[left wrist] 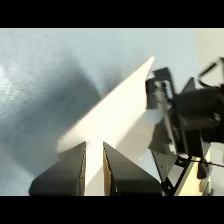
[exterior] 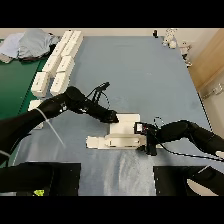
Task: Fold the box.
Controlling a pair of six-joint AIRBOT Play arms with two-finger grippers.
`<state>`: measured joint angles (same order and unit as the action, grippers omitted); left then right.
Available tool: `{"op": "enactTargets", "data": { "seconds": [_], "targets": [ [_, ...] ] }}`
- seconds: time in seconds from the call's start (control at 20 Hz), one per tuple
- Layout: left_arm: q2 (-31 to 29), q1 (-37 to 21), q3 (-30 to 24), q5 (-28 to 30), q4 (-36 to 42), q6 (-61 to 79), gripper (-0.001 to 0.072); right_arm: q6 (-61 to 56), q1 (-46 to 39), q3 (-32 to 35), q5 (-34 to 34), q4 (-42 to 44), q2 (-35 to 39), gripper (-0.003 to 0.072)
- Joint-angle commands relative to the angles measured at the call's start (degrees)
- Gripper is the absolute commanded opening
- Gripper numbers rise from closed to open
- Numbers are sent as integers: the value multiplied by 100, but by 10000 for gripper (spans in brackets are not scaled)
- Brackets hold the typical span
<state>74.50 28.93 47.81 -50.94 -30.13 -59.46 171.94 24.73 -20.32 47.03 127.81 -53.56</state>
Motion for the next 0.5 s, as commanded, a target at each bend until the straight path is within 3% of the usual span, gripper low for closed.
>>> {"op": "enactTargets", "data": {
  "seconds": [0.0,0.45],
  "targets": [
    [632,-114,79,-219,15,-216,164,0,2,2,-2,-7,2,543],
    [815,-107,76,-474,42,-212,164,0,2,2,-2,-9,2,543]
  ]
}}
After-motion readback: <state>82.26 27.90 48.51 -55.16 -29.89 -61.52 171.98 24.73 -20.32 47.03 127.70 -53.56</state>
